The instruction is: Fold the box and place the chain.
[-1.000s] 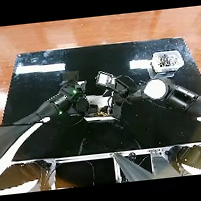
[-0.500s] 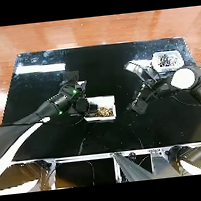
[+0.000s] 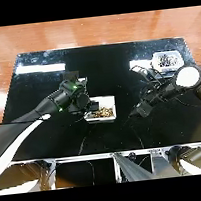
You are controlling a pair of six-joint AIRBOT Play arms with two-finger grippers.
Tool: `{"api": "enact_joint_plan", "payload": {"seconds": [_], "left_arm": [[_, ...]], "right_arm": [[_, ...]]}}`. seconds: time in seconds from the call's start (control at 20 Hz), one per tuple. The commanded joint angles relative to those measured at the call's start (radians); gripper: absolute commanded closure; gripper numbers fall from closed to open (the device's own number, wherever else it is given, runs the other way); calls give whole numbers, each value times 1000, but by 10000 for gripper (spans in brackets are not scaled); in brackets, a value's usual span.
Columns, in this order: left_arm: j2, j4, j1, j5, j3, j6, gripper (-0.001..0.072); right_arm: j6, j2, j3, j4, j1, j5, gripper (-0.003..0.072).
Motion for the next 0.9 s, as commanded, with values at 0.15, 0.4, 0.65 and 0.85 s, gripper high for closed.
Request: {"api": "enact_joint_plan", "payload": {"seconds": [0.15,0.4,0.65,0.85], "left_arm": [[69,36,-13,153,43,138,77],[250,102,-11,236,-21,320,79],[566,66,111,122,-318,352,84],[791,-194,298,31,-559,373,84]], "right_arm": [[66,1,0,11,-2,2,-33],[217,0,0,11,-2,-72,-33],[207,-7,15,33,1,-154,-34],[147,-117,149,18,7,-190,-33]]}}
